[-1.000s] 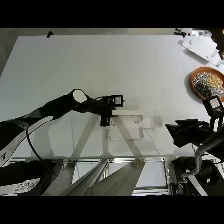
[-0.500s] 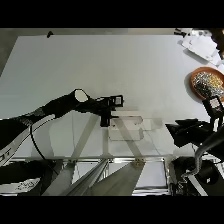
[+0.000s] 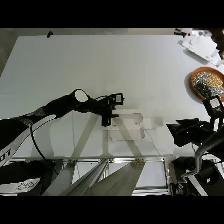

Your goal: Fold the box and place the chain.

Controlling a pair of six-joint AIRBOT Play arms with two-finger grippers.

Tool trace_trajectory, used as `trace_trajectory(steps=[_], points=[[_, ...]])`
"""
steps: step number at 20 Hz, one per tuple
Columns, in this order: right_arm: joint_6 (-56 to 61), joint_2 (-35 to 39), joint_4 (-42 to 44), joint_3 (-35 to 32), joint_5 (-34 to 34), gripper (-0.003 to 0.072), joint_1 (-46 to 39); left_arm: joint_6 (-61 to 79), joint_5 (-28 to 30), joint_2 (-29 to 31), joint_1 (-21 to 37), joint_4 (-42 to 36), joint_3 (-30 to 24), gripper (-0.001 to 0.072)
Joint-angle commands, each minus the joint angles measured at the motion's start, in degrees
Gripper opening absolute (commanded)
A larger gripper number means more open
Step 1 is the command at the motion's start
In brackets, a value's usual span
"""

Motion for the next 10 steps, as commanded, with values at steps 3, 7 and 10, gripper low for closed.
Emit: trace_trajectory(steps=[3, 7, 10], points=[[0.0, 0.0, -0.4, 0.0, 0.0, 0.0456, 0.0, -2.0, 0.8, 0.1, 0.1, -0.2, 0.0, 0.0001], [0.0, 0.0, -1.7, 0.0, 0.5, 0.0456, 0.0, -1.9, -0.9, 0.1, 0.1, 0.2, 0.1, 0.0059], [0.0, 0.0, -5.1, 0.0, 2.3, 0.0456, 0.0, -1.9, -0.9, 0.1, 0.1, 0.2, 0.0, 0.0159]])
